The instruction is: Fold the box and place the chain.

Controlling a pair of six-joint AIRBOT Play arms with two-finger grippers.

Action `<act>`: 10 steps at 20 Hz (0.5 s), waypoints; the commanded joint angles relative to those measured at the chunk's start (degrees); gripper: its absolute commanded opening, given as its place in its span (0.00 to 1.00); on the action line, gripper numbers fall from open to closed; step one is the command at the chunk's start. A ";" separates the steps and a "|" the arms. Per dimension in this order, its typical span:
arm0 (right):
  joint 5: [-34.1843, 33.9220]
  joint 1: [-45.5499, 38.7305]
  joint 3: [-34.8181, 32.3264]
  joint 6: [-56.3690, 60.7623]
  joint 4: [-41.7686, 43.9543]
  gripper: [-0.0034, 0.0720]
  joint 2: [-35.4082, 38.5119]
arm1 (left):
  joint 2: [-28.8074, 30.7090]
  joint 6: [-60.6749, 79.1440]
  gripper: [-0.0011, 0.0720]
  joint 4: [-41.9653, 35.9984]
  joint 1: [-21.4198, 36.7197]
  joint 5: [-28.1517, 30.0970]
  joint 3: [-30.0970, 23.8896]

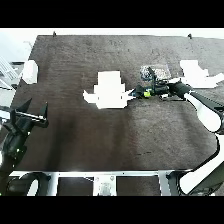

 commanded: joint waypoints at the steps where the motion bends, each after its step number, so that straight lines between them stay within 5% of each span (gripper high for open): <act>1: -1.88 0.72 -0.24 -1.40 -1.20 0.05 0.59 | -9.66 -6.10 0.84 -0.57 -0.02 -1.86 4.85; 10: -6.97 1.64 -1.07 -2.69 -1.84 0.05 2.29 | -53.68 -15.89 0.83 2.95 -0.02 -20.81 35.60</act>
